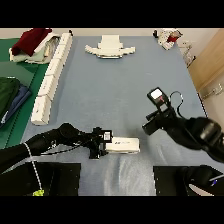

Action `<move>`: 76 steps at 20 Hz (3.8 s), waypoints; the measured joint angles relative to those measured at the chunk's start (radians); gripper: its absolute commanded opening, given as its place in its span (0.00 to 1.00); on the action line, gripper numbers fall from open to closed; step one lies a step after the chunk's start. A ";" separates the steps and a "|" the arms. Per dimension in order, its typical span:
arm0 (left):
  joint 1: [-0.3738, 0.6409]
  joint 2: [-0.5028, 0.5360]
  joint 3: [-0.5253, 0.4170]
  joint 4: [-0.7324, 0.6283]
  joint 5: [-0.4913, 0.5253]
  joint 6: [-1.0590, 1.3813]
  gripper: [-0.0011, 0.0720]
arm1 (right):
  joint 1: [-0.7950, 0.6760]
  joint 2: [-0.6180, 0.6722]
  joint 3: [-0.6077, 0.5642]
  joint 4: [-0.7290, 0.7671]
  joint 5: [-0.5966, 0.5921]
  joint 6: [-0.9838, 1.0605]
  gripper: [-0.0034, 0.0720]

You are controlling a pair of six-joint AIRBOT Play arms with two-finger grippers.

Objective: Fold the box.

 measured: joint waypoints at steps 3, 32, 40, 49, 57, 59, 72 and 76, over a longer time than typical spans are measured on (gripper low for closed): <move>0.000 0.000 0.000 0.000 0.000 0.000 0.71 | -0.202 -0.167 0.135 0.220 -0.037 -0.292 0.05; 0.035 0.124 0.007 0.003 0.153 -0.253 0.71 | -0.518 -0.575 0.522 0.646 -0.172 -0.895 0.05; 0.381 0.045 0.107 0.006 0.429 -0.519 0.71 | -0.518 -0.575 0.522 0.646 -0.172 -0.895 0.05; 0.704 -0.333 0.443 0.007 0.460 -0.607 0.71 | -0.518 -0.575 0.522 0.645 -0.173 -0.895 0.05; 0.776 -0.533 0.634 0.028 0.447 -0.634 0.71 | -0.518 -0.575 0.522 0.645 -0.173 -0.895 0.05; 0.787 -0.547 0.647 0.039 0.446 -0.636 0.71 | -0.518 -0.575 0.522 0.645 -0.173 -0.895 0.05; 0.798 -0.562 0.660 0.069 0.424 -0.632 0.71 | -0.518 -0.575 0.522 0.645 -0.173 -0.895 0.05; 0.798 -0.562 0.661 0.070 0.423 -0.633 0.71 | -0.518 -0.575 0.522 0.645 -0.174 -0.895 0.05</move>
